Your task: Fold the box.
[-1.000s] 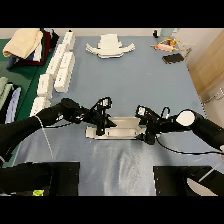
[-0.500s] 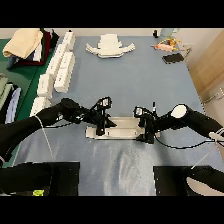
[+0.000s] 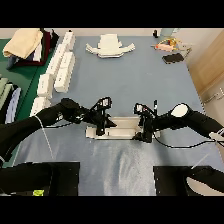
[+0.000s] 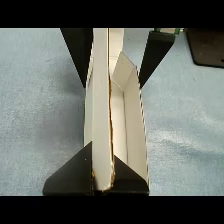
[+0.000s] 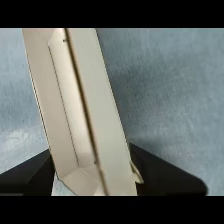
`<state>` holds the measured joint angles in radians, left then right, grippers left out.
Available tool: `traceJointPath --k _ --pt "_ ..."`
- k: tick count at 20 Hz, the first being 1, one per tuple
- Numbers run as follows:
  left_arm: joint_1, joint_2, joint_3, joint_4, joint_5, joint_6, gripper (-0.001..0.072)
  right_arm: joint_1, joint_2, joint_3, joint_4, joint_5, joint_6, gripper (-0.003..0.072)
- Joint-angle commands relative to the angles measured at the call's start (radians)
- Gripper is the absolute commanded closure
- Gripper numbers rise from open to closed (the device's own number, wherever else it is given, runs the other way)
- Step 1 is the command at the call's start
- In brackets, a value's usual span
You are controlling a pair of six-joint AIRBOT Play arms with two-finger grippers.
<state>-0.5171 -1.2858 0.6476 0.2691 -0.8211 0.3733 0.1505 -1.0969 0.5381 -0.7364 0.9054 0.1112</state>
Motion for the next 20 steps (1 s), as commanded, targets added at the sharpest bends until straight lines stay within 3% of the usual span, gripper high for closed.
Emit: traceJointPath --k 1,13,20 --pt "-0.001 -0.001 -0.001 0.000 0.000 0.000 0.0697 0.001 0.001 0.001 0.037 -0.005 -0.039 -0.0029" --pt "-0.001 -0.001 -0.001 0.000 0.000 0.000 0.0697 0.000 -0.007 -0.001 -0.028 0.002 -0.139 -0.0016" --pt "-0.001 -0.001 -0.001 0.000 0.000 0.000 0.0697 0.000 -0.007 -0.051 -0.022 -0.053 -0.255 -0.0019"
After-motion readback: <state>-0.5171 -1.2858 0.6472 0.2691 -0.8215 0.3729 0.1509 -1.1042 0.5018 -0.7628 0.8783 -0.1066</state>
